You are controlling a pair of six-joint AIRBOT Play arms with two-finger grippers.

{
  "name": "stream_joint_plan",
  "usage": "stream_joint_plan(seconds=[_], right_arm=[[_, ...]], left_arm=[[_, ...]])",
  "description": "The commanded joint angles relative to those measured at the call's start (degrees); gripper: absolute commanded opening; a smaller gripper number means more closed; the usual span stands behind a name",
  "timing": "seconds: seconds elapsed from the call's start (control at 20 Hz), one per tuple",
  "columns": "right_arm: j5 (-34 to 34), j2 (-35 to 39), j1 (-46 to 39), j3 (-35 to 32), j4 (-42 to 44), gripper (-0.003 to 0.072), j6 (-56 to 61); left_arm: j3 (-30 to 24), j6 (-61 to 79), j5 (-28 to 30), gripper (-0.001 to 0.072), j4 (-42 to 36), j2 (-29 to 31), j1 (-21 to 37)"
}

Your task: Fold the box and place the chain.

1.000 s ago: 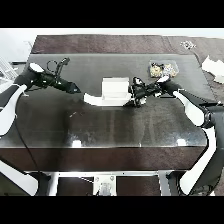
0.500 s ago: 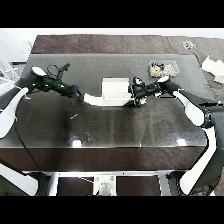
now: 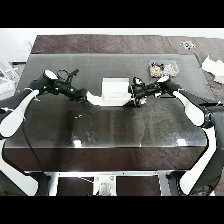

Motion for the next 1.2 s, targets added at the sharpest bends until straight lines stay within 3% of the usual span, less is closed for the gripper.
stream_joint_plan(seconds=[0.0,0.25,0.55,0.8,1.15], right_arm=[[0.02,0.02,0.00,0.00,0.02,0.0580,0.02],[0.00,0.02,0.00,0.00,0.02,0.0580,0.02],[0.02,0.02,0.00,0.00,0.02,0.0580,0.02],[0.00,0.02,0.00,0.00,0.00,0.0580,0.02],[0.02,0.02,0.00,0.00,0.00,0.0580,0.02]], left_arm=[[0.00,-0.68,1.20,0.0017,-1.14,-0.22,-0.28],[-0.09,-0.42,2.73,0.0017,-4.04,-0.35,-0.28],[-6.82,1.51,3.74,0.0018,-10.49,-0.46,-0.28],[-6.84,4.09,5.03,0.0017,-14.67,-0.28,-1.03],[-6.62,2.29,9.33,0.0019,-14.51,3.13,-3.98]])
